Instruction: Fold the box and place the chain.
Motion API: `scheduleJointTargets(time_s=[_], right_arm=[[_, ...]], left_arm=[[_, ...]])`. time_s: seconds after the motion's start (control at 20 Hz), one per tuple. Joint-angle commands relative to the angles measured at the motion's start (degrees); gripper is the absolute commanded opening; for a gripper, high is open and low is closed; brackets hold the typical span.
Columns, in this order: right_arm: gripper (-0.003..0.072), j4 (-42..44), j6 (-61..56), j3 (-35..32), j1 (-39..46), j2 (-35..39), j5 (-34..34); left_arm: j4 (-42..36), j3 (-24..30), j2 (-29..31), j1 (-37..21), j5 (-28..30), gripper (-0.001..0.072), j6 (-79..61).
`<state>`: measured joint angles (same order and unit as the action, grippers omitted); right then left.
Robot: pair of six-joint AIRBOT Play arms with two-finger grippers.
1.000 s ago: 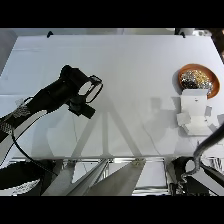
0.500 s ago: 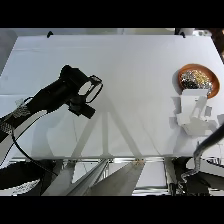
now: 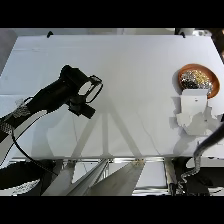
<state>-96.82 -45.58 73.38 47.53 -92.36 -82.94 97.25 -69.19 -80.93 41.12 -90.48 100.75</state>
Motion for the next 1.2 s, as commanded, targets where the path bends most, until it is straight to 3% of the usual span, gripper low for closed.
scheduleJointTargets(time_s=[0.0,0.1,0.3,0.35,0.45,0.5,0.6,0.9,1.15], right_arm=[[0.0535,0.00,2.01,-0.07,0.09,-2.03,4.70],[0.0507,1.57,2.01,-0.07,0.09,-3.15,5.40],[0.0337,5.53,2.62,-0.11,-0.24,-3.69,4.28],[0.0264,5.53,2.62,-0.11,-0.33,-3.67,3.23],[0.0043,5.53,2.62,-0.11,-0.33,-3.65,0.59],[0.0019,5.53,2.62,-0.11,-0.33,-3.56,-0.81],[0.0018,8.09,3.34,-0.11,-0.33,-2.21,-1.86],[0.0016,28.72,8.98,-1.36,-4.81,8.59,-5.01],[0.0015,32.72,9.03,-13.99,-15.02,17.40,-1.88]], left_arm=[[0.02,0.02,0.04,0.04,0.02,0.0009,-0.02],[0.02,0.02,0.04,0.04,0.02,0.0009,-0.02],[0.02,0.02,0.04,0.04,0.02,0.0009,-0.02],[0.04,0.02,0.04,0.04,0.02,0.0009,-0.02],[0.02,0.02,0.04,0.04,0.02,0.0009,-0.02],[0.02,0.02,0.04,0.04,0.02,0.0009,-0.02],[0.02,0.02,0.04,0.04,0.02,0.0009,-0.02],[0.02,0.02,0.04,0.04,0.00,0.0009,-0.02],[0.02,0.02,0.04,0.04,0.02,0.0009,-0.02]])
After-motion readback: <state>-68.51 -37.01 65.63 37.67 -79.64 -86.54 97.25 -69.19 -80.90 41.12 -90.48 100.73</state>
